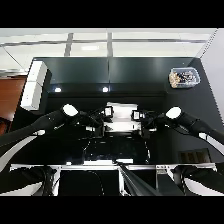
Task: Fold the box and place the chain.
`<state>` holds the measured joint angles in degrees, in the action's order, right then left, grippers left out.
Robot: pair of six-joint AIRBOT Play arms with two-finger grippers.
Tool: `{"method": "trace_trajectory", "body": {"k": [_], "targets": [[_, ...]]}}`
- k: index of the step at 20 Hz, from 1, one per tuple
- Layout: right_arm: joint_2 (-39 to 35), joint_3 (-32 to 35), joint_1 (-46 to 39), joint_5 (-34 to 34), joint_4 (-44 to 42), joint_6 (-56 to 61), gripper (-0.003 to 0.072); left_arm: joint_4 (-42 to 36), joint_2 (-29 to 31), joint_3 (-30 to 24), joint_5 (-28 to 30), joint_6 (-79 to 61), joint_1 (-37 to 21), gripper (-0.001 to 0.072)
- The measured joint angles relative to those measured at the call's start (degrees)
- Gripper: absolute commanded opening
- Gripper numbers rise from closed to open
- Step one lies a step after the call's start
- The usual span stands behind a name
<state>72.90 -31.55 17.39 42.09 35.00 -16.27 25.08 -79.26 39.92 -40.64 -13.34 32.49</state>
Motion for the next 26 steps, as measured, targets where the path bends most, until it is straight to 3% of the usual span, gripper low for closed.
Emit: {"method": "trace_trajectory", "body": {"k": [1, 2, 5, 9, 13, 17, 21, 26], "targets": [[0.0, 0.0, 0.0, 0.0, 0.0, 0.02, 0.0254, 0.13, 0.0, 0.0, 0.0, 0.11, 0.0, 0.0076], [0.0, 0.0, 0.0, 0.02, 0.0, 0.0, 0.0254, 0.59, 0.04, 0.02, 0.04, 0.2, -0.02, 0.0025], [0.0, 0.0, 0.0, 0.02, 0.0, 0.0, 0.0254, 3.3, 1.75, 0.26, -0.46, 4.59, -0.09, 0.0023], [0.0, 0.0, 0.0, 0.0, -0.02, 0.04, 0.0254, 13.64, 9.42, 0.42, -2.1, 20.63, -2.14, 0.0024], [0.0, 0.0, 0.0, 0.0, 0.0, 0.0, 0.0254, 26.12, 18.86, 0.46, -7.37, 37.31, -8.7, 0.0024], [0.0, 0.0, 0.0, 0.0, 0.0, 0.0, 0.0254, 31.71, 22.38, -0.13, -14.25, 59.39, -19.02, 0.0025], [0.0, 0.0, 0.0, 0.0, 0.0, 0.0, 0.0254, 29.24, 20.83, -3.26, -20.2, 77.11, -28.26, 0.0024], [0.0, 0.0, 0.0, 0.0, 0.0, 0.0, 0.0254, 17.88, 13.31, -7.56, -23.37, 82.09, -34.86, 0.0022]]}}
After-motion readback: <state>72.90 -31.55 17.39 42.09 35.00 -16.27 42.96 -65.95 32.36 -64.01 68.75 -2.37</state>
